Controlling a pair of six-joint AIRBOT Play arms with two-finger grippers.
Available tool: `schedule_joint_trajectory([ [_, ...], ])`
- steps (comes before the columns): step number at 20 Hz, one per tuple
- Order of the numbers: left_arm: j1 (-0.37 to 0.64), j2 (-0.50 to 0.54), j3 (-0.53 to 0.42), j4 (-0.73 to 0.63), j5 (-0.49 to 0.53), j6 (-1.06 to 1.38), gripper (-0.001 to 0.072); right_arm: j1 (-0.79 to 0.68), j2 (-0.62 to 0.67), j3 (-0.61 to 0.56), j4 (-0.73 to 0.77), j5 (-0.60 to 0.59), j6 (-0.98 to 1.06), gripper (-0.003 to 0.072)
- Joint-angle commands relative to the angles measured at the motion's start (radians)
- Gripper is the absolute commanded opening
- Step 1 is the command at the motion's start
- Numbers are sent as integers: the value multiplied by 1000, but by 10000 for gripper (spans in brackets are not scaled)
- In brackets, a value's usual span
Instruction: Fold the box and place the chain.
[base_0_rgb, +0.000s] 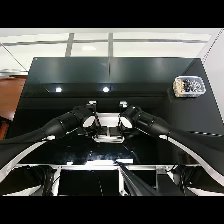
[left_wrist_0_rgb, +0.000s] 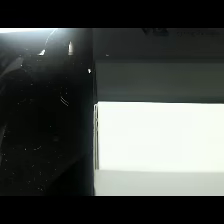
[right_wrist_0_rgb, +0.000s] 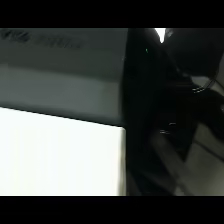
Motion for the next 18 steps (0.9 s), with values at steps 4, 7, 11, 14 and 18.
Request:
schedule_joint_trajectory([
  [4, 0, 0, 0, 0, 0, -5, 31, 0, 6, 13, -4, 36, 11, 369],
  [7, 0, 0, 0, 0, 0, -5, 31, 0, 24, 37, -8, 59, -27, 369],
  [11, 1, 0, 0, 2, 8, -5, 31, -22, 60, 99, -12, 195, -153, 369],
  [14, 0, 0, 0, 0, 4, -5, 31, -51, 145, 110, -12, 232, -197, 369],
  [18, 0, 0, 0, -3, 4, -5, 31, -125, 288, 110, -29, 262, -247, 370],
])
